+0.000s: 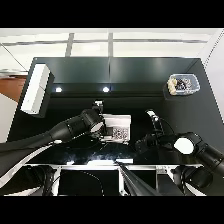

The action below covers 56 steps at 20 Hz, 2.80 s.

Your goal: Fold the box and place the chain.

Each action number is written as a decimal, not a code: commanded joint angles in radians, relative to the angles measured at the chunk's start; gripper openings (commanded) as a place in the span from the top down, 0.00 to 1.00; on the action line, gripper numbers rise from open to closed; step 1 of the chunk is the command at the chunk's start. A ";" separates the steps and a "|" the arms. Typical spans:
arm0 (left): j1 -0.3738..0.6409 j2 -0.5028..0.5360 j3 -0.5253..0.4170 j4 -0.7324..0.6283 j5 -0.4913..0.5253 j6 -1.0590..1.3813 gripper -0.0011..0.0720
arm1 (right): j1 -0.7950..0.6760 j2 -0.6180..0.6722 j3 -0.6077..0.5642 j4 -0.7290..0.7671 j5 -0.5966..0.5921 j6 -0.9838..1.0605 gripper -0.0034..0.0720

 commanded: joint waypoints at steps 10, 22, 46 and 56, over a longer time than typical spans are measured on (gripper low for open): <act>0.001 0.000 0.000 0.000 0.000 0.000 0.94 | 0.004 -0.076 0.000 0.153 -0.002 0.136 0.18; 0.001 0.000 0.000 0.000 0.000 0.000 0.94 | 0.047 -0.156 0.000 0.244 -0.119 0.083 0.18; 0.001 0.000 0.000 0.000 0.000 0.000 0.94 | 0.138 -0.199 0.000 0.201 -0.227 0.072 0.33; 0.001 0.000 0.000 0.000 0.000 0.000 0.94 | 0.138 -0.199 0.000 0.161 -0.231 0.072 0.49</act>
